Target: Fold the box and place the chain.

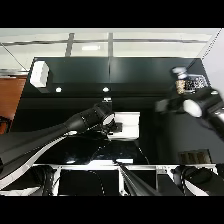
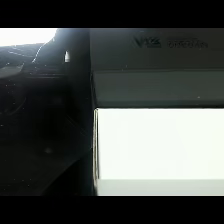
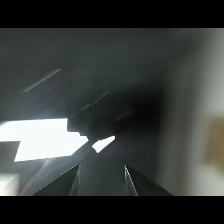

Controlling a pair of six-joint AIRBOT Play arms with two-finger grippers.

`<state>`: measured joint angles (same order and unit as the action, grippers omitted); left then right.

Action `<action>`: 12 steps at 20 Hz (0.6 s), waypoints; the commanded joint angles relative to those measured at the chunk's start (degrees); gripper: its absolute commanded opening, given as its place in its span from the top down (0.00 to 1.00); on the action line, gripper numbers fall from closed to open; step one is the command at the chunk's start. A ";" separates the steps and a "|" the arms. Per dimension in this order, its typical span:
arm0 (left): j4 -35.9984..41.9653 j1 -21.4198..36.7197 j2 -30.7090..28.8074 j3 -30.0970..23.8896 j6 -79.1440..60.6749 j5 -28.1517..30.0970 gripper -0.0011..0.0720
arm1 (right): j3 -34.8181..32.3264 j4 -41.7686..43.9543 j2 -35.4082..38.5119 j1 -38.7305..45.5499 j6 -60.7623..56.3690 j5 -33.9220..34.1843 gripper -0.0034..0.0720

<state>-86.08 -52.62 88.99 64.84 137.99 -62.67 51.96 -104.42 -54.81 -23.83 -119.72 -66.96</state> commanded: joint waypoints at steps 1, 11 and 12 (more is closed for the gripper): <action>0.00 0.02 0.02 0.02 0.00 0.07 0.95 | -1.42 -18.23 1.25 14.88 0.92 11.08 0.31; 0.00 0.02 0.02 0.02 0.02 0.02 0.95 | 27.63 16.76 -38.99 39.30 21.70 18.10 0.03; 0.02 0.02 0.02 0.02 0.02 0.02 0.95 | 30.05 16.79 -41.83 39.32 21.68 17.59 0.05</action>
<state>-86.08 -52.62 88.99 64.84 137.97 -62.65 72.97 -91.98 -86.59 13.34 -101.23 -46.09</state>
